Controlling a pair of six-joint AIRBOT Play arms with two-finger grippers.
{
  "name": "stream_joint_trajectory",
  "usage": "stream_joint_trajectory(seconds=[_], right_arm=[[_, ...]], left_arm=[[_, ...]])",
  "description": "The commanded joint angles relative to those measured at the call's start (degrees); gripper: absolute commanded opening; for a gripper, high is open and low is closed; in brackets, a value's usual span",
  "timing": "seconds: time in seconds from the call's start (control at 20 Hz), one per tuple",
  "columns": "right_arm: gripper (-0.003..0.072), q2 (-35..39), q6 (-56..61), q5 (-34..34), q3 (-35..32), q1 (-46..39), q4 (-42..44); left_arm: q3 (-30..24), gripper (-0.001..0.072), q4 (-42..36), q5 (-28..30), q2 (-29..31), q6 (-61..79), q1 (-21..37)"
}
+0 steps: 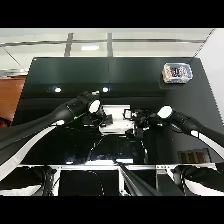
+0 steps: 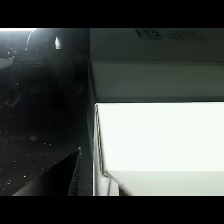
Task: Fold the box and place the chain.
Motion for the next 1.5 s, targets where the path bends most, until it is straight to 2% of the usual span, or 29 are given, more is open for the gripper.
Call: stream_joint_trajectory(seconds=[0.0, 0.1, 0.2, 0.25, 0.3, 0.4, 0.45, 0.5, 0.55, 0.6, 0.65, 0.7, 0.75, 0.8, 0.9, 0.95, 1.05, 1.35, 1.45], right_arm=[[0.0183, -0.02, 0.0, 0.02, 0.04, -0.02, 0.02], [0.0182, -0.02, 0.0, 0.02, 0.04, -0.02, 0.02], [0.0183, -0.02, 0.0, 0.02, 0.04, -0.02, 0.02], [0.0182, -0.02, 0.0, 0.02, 0.04, -0.02, 0.02], [0.0182, -0.02, 0.0, 0.0, 0.04, -0.02, 0.02], [0.0182, -0.02, 0.0, 0.02, 0.04, -0.02, 0.02], [0.0182, -0.02, 0.0, 0.02, 0.04, -0.02, 0.02], [0.0182, -0.02, 0.0, 0.02, 0.04, -0.02, 0.02], [0.0182, -0.02, 0.0, 0.02, 0.04, -0.02, 0.02], [0.0182, -0.02, 0.0, 0.02, 0.04, -0.02, 0.02], [0.0182, -0.02, 0.0, 0.02, 0.04, -0.02, 0.02], [0.0182, -0.02, 0.0, 0.02, 0.04, -0.02, 0.02], [0.0182, -0.02, 0.0, 0.04, 0.04, -0.02, 0.02], [0.0183, -0.02, 0.0, 0.04, 0.04, -0.02, 0.02], [0.0182, -0.02, 0.0, 0.07, 0.04, -0.02, 0.04], [0.0218, -0.02, 0.02, 0.04, 0.04, -0.02, 0.09], [0.072, 0.66, 3.76, 0.0, 0.11, -0.04, 0.04], [0.072, 8.96, 8.15, 2.38, 0.11, -0.07, -12.33], [0.072, 9.42, 8.07, 2.38, 0.09, -0.04, -12.7]], left_arm=[[1.25, 0.0274, 0.55, -1.51, -1.36, -0.24, -0.09], [2.1, 0.0273, 0.98, -2.01, -2.16, -0.22, -0.48], [2.16, 0.0138, 0.96, -1.88, -2.23, -0.24, -0.92], [2.16, 0.0109, 0.96, -1.88, -2.25, -0.22, -0.94], [2.19, 0.0024, 0.96, -1.86, -2.27, 0.22, -0.94], [2.25, 0.0024, 0.96, -1.77, -2.27, 0.22, -1.05], [2.27, 0.0032, 0.92, -1.68, -2.27, 0.2, -1.03], [2.36, 0.012, 0.94, -1.68, -2.27, 0.2, -1.03], [2.45, 0.0306, 0.92, -1.73, -2.27, 0.2, -1.03], [2.56, 0.0368, 0.94, -1.73, -2.27, 0.17, -1.03], [2.62, 0.0365, 0.96, -1.66, -2.27, 0.15, -1.03], [2.62, 0.0288, 0.96, -1.68, -2.27, 0.15, -1.03], [2.62, 0.0089, 0.96, -1.66, -2.27, 0.17, -1.03], [2.62, 0.0024, 0.98, -1.6, -2.27, 0.17, -1.03], [2.62, 0.0024, 0.96, -1.7, -2.27, 0.17, -1.01], [2.62, 0.0024, 0.98, -1.68, -2.27, 0.17, -1.01], [2.62, 0.0024, 0.98, -1.7, -2.27, 0.17, -1.01], [2.62, 0.0028, 0.96, -1.95, -2.27, 0.22, -1.03], [2.62, 0.0028, 0.96, -1.9, -2.27, 0.22, -1.03]])
